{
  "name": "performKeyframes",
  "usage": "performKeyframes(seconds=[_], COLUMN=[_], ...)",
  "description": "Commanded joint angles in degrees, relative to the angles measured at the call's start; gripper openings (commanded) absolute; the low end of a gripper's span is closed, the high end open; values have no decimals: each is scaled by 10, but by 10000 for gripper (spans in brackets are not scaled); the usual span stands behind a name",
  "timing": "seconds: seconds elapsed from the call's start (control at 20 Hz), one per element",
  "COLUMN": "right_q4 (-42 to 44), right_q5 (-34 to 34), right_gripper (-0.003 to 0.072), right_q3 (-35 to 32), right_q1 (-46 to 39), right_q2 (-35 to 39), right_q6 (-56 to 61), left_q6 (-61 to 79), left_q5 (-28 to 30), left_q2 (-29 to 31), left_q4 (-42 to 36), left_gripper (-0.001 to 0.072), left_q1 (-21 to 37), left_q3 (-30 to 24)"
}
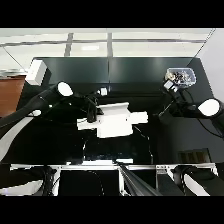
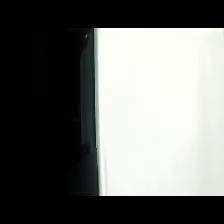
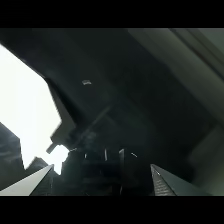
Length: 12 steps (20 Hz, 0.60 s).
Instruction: Fold the box and place the chain.
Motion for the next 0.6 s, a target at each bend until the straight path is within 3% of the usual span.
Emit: performKeyframes(seconds=[0.0, 0.55], right_q4=[106, 93], right_q5=[24, 8], right_gripper=[699, 699], right_q3=[-23, -30], right_q1=[12, 179], right_q2=[-15, -71], right_q6=[-190, -282], left_q6=[47, 46], left_q5=[22, 26], left_q2=[-19, -23], left_q4=[0, 2], left_gripper=[28, 29], left_q1=[-21, -14], left_q3=[-3, -3])
